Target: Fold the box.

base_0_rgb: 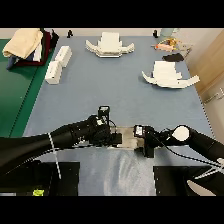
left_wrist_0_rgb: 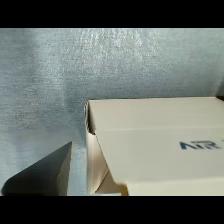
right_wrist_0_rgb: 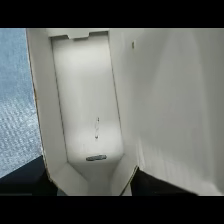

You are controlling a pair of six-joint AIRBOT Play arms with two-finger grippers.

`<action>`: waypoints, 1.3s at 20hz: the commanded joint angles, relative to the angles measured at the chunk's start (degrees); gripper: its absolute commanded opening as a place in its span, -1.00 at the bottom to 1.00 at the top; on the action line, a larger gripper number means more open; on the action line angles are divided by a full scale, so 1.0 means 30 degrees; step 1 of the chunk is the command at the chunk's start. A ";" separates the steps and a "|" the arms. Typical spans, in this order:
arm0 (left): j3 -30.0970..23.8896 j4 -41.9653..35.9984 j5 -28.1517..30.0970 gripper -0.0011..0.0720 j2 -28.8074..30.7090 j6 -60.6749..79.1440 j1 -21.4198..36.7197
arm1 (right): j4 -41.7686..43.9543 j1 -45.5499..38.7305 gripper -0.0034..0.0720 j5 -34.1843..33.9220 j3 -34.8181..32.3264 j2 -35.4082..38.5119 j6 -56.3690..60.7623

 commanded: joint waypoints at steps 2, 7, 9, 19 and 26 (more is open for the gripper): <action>0.0998 0.0780 -0.0976 0.15 -0.1027 -0.0204 -0.0036 | 0.0000 -0.0007 0.44 0.0007 0.0015 0.0015 0.0000; 0.2208 0.1020 -0.1916 0.15 -0.2317 -0.0182 -0.0044 | 0.0000 -0.0007 0.44 0.0007 0.0015 0.0015 0.0007; 0.2244 0.0984 -0.2178 0.02 -0.2448 -0.0226 -0.0036 | 0.0000 -0.0007 0.44 0.0007 0.0015 0.0015 0.0000; 0.2251 0.0729 -0.2200 -0.85 -0.2433 -0.1180 -0.0066 | 0.0000 -0.0007 0.44 0.0007 0.0015 0.0015 0.0007; 0.3300 0.0780 -0.4211 0.83 -0.1530 -0.0954 -0.0022 | 0.0000 -0.0007 0.44 0.0007 0.0015 0.0015 0.0007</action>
